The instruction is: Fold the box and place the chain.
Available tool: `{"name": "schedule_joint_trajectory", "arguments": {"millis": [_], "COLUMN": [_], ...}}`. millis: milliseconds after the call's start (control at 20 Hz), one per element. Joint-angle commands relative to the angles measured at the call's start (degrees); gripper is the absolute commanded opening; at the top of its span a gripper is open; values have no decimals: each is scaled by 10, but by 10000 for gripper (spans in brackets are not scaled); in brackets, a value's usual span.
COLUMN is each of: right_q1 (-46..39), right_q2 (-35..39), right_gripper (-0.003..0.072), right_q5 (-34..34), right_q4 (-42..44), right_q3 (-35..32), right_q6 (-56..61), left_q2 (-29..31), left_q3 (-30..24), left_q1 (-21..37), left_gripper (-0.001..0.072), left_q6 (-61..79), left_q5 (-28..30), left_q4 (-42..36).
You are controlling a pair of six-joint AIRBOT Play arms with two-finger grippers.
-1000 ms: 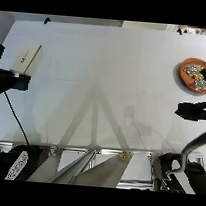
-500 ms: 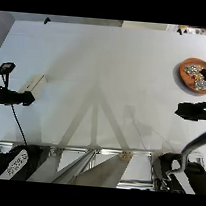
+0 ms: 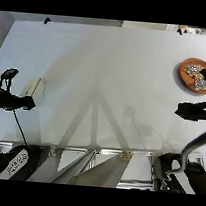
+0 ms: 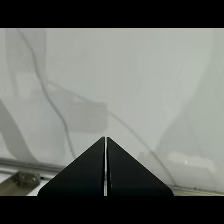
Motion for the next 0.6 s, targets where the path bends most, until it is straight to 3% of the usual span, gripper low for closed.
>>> {"name": "schedule_joint_trajectory", "arguments": {"millis": [0, 50, 100, 300, 550], "right_q1": [0, 0, 0, 0, 0], "right_q2": [0, 0, 0, 0, 0], "right_gripper": [17, 17, 17, 17, 17], "right_q5": [0, 0, 0, 0, 0], "right_q4": [0, 0, 0, 0, 0], "right_q3": [0, 0, 0, 0, 0], "right_q6": [0, 0, 0, 0, 0], "left_q2": [-1, 0, 0, 16, 102], "left_q3": [0, 0, 0, 0, 0], "left_q1": [0, 0, 0, -3, -3], "left_gripper": [589, 683, 695, 695, 692], "left_q6": [-9, -17, -32, -48, -50], "left_q5": [-12, -13, -14, -19, -19], "left_q4": [9, 9, 13, 34, 31]}}
